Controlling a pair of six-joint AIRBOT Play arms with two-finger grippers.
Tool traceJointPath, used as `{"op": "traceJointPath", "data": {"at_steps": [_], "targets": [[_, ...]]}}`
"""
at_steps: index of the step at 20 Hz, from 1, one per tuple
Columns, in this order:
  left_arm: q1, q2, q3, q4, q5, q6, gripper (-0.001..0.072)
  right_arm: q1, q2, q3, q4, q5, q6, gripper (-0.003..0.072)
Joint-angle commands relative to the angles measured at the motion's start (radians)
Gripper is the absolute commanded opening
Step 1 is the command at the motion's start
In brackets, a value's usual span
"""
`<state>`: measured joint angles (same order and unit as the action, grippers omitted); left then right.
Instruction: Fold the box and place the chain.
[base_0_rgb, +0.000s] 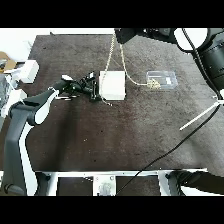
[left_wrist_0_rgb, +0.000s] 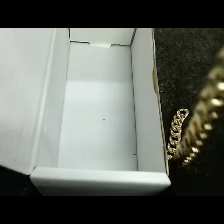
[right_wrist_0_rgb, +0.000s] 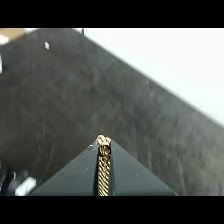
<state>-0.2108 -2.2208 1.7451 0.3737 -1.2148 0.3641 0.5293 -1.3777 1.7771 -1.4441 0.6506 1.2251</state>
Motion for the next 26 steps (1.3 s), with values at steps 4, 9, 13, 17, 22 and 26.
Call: {"op": "traceJointPath", "data": {"at_steps": [4,9,13,17,22,26], "targets": [[0.001,0.000,0.000,0.000,0.000,0.000,0.0274,0.019,-0.011,0.055,0.003,-0.209,0.000,0.0001],[0.001,0.000,0.000,0.000,0.000,0.000,0.0274,0.019,-0.011,0.062,-0.038,-0.327,0.001,0.0000],[0.001,0.000,0.000,0.000,0.000,0.000,0.0274,0.018,-0.011,0.061,-0.103,-0.372,0.001,0.0001],[0.001,0.000,0.000,0.000,0.000,0.000,0.0274,0.018,-0.015,0.061,-0.122,-0.244,0.002,0.0001],[0.001,0.000,0.000,0.000,0.000,0.000,0.0274,0.018,-0.021,-0.097,-0.114,-0.032,0.064,0.0001],[0.001,0.000,0.000,0.000,0.000,0.000,0.0274,0.018,-0.121,-0.321,-0.074,-0.135,0.137,0.0001]]}}
